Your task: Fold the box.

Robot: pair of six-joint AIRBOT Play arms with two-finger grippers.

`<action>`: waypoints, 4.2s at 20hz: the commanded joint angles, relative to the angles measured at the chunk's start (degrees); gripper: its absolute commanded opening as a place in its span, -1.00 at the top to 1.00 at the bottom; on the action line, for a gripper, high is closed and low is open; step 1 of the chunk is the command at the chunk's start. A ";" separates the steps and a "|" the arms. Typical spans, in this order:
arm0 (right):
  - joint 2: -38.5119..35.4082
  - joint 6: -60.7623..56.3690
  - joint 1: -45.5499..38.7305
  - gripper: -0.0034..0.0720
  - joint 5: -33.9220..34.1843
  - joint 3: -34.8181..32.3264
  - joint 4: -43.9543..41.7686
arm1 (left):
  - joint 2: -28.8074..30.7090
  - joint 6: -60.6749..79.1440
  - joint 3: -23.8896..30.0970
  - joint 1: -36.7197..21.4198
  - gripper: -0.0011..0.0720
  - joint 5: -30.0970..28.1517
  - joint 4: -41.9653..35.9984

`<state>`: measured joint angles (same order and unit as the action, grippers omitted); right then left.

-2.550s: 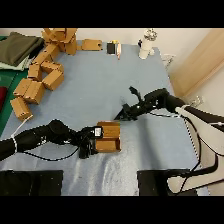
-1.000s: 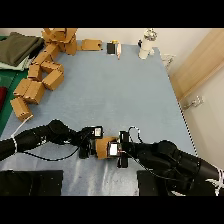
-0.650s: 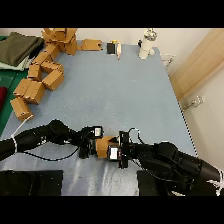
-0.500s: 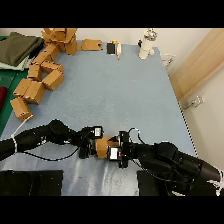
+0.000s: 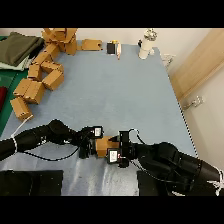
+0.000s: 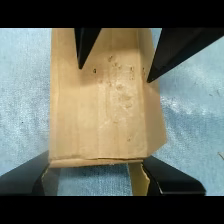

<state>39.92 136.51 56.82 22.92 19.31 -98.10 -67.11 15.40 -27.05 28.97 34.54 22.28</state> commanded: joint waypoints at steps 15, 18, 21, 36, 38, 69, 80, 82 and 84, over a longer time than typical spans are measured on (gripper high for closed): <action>2.64 -44.57 12.24 -0.14 3.67 0.02 45.46 | -0.02 0.00 -0.02 -0.02 -0.30 -0.02 0.00; 1.05 -44.54 12.26 -0.13 3.67 0.02 45.44 | -0.02 0.00 -0.02 -0.02 -0.30 -0.02 0.00; 0.09 -44.52 12.28 -0.05 3.65 0.02 45.42 | -0.02 0.00 -0.02 -0.02 -0.30 -0.02 0.00; -0.50 -44.57 14.01 0.32 4.55 0.02 42.77 | -0.02 0.00 -0.02 -0.02 -0.30 -0.02 0.00; -1.03 -44.57 14.01 0.32 4.57 0.02 42.77 | -0.02 0.00 -0.02 -0.02 -0.30 -0.02 0.00; -2.29 -44.59 13.94 0.67 5.79 0.85 42.82 | -0.02 0.00 -0.02 -0.02 -0.30 -0.02 0.00; -3.21 -44.59 13.99 0.69 5.40 0.92 43.80 | -0.02 0.00 -0.02 -0.02 -0.30 0.00 0.00; -3.21 -44.59 13.99 0.69 5.42 0.98 43.69 | -0.02 0.00 -0.02 -0.02 -0.30 -0.02 0.00; -3.19 -44.61 13.97 0.69 5.46 0.98 43.67 | -0.02 0.00 -0.02 -0.02 -0.30 -0.02 0.00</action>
<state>36.75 91.94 70.78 28.45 20.25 -54.35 -67.13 15.38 -27.09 28.93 34.59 22.26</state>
